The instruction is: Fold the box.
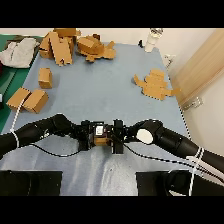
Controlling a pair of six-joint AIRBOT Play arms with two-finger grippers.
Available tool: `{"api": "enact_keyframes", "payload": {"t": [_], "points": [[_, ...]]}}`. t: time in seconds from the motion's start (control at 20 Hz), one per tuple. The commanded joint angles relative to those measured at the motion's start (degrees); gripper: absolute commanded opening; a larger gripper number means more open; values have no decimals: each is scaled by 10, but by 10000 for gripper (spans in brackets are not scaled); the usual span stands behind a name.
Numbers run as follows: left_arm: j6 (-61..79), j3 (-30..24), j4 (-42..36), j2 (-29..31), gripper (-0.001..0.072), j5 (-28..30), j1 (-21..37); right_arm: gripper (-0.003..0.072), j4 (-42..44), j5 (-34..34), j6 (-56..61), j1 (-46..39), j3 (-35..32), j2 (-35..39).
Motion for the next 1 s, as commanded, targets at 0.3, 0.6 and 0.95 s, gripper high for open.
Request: {"api": "enact_keyframes", "payload": {"t": [0.3, 0.6, 0.95], "points": [[1, 0, 1, 0, 520, -4, 0, 162, -6, 0, 5, 0, 1, 32], [1, 0, 1, 0, 520, -4, 0, 142, -22, -2, 5, 0, 0, 44], [1, 0, 1, 0, 520, -4, 0, 142, -14, 8, 6, 0, 0, 44]]}}
